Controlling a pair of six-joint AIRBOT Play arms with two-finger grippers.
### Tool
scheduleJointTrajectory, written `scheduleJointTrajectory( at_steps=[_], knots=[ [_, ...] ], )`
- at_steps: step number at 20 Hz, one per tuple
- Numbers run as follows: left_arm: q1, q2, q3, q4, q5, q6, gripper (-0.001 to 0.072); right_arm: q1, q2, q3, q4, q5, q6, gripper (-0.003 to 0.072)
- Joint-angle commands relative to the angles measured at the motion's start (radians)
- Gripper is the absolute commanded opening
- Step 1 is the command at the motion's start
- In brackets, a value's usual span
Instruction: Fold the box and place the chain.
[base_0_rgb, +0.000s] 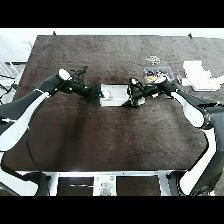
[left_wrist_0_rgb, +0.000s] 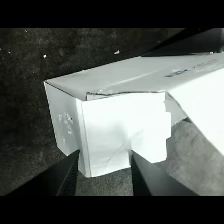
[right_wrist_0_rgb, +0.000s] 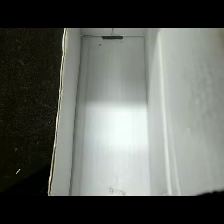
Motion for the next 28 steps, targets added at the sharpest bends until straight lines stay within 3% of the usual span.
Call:
scheduleJointTrajectory(
  at_steps=[1,10,16,25,26,28],
  knots=[
    [-0.041,0.000,0.040,0.129,0.028,-0.123,0.0383,0.000,0.000,0.000,0.000,0.000,0.000,0.0568],
    [-0.083,-0.002,0.059,0.224,0.076,-0.283,0.0383,0.000,0.000,0.000,0.000,0.000,0.000,0.0569],
    [-0.142,-0.016,0.100,0.396,0.087,-0.424,0.0383,0.000,0.000,0.000,0.000,0.000,0.000,0.0568],
    [-0.158,-0.079,0.174,0.484,0.007,-0.536,0.0384,0.000,0.000,0.000,0.000,0.000,0.000,0.0568],
    [-0.158,-0.087,0.185,0.485,-0.008,-0.541,0.0435,0.000,0.000,0.000,0.000,0.000,0.000,0.0568],
    [-0.162,-0.104,0.216,0.487,-0.037,-0.540,0.0434,0.000,0.000,0.000,0.000,0.000,0.000,0.0568]
  ],
)
